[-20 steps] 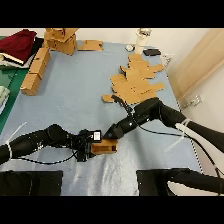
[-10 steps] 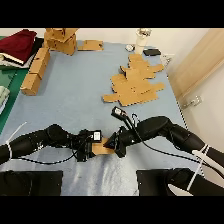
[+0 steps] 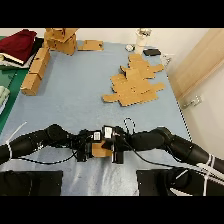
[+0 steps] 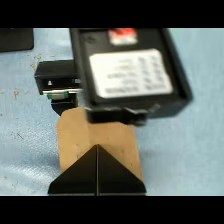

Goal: Fold the box.

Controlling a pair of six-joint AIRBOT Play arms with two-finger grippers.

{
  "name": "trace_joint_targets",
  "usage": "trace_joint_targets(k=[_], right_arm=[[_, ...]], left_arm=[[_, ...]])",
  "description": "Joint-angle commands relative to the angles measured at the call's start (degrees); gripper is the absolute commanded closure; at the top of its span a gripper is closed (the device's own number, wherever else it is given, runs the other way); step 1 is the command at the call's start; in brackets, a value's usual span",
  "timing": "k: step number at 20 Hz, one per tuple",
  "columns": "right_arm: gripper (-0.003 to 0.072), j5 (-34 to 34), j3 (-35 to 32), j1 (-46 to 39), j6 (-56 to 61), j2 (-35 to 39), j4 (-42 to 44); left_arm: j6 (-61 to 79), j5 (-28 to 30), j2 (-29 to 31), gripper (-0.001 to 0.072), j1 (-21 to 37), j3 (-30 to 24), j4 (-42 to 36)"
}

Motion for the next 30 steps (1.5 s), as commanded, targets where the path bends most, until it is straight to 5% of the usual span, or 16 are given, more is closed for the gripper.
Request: trace_joint_targets(k=[1, 2, 4, 5, 10, 12, 30], right_arm=[[0.0680, 2.3, 0.0, 4.5, -0.3, 3.2, -7.1], [0.0651, 2.3, 0.0, 5.0, -0.3, 3.7, -8.2], [0.0347, 2.3, 0.0, 5.6, -0.6, 3.4, -9.5], [0.0274, 2.3, 0.0, 5.8, -1.4, 3.0, -9.7], [0.0273, 6.5, 0.0, 5.8, -9.0, 0.3, -9.7], [0.0199, 7.1, 0.0, 5.9, -9.7, 0.0, -9.7], [0.0213, 9.0, 0.0, 7.2, -9.4, -3.2, -12.1]], left_arm=[[0.0, 0.0, 0.0, 0.0097, 0.0, 0.1, 0.0], [0.0, 0.0, 0.0, 0.0097, 0.0, 0.1, 0.0], [0.0, 0.0, 0.0, 0.0096, 0.0, 0.0, 0.0], [0.0, 0.0, 0.0, 0.0096, 0.0, 0.0, 0.0], [0.0, 0.0, 0.0, 0.0096, 0.0, 0.0, 0.0], [0.0, 0.0, 0.0, 0.0096, 0.0, 0.1, 0.0], [0.0, 0.0, 0.0, 0.0096, 0.0, 0.0, 0.0]])
